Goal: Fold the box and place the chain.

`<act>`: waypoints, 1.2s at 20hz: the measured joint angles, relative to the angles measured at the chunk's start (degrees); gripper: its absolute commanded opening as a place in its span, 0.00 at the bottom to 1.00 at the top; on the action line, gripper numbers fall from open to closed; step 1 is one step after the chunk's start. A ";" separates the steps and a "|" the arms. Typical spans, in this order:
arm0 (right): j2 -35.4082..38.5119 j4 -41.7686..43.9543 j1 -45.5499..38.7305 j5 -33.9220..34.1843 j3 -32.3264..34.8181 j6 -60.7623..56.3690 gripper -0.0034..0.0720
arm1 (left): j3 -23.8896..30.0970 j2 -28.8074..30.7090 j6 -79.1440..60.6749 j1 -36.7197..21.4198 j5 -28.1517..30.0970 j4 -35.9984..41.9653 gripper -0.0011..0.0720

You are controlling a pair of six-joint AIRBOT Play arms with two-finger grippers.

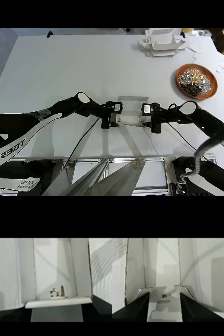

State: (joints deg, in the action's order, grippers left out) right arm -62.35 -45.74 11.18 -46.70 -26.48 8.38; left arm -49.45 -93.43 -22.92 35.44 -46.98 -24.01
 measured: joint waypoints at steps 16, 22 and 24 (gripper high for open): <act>23.02 -31.17 -5.09 4.81 0.00 -75.73 0.06 | 0.00 0.02 -0.02 0.00 0.00 -0.02 0.07; 12.02 -26.56 -10.16 -1.07 0.00 -90.09 0.06 | 0.00 0.02 -0.02 -0.02 0.00 -0.02 0.07; 8.02 -20.76 -10.58 -2.89 0.00 -89.37 0.06 | 0.00 0.02 0.00 -0.02 0.00 -0.02 0.07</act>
